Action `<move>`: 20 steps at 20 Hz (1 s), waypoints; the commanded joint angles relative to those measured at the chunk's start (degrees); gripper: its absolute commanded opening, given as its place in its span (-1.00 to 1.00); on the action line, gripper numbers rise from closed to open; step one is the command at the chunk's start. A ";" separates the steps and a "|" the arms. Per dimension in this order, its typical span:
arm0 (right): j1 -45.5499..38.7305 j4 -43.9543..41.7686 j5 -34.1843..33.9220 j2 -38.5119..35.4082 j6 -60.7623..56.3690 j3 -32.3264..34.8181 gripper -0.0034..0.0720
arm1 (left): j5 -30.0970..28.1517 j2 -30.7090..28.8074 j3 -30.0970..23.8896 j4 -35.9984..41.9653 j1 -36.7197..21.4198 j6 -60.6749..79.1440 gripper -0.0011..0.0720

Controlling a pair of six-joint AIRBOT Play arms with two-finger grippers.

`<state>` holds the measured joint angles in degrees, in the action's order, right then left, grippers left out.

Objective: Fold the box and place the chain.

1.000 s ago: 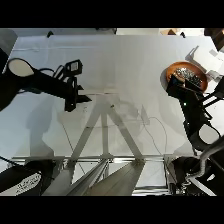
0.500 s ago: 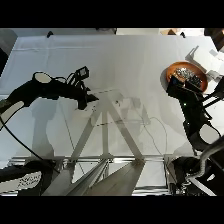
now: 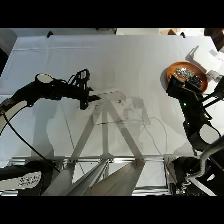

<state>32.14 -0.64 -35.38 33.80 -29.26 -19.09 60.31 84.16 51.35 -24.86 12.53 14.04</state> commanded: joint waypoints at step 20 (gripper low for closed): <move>0.04 -0.04 4.72 -0.02 0.00 0.00 0.87 | 1.33 8.66 7.13 -3.21 3.26 -2.19 -0.96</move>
<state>32.14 -0.67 -30.81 33.82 -29.23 -19.09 61.34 90.56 58.17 -29.98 15.75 10.15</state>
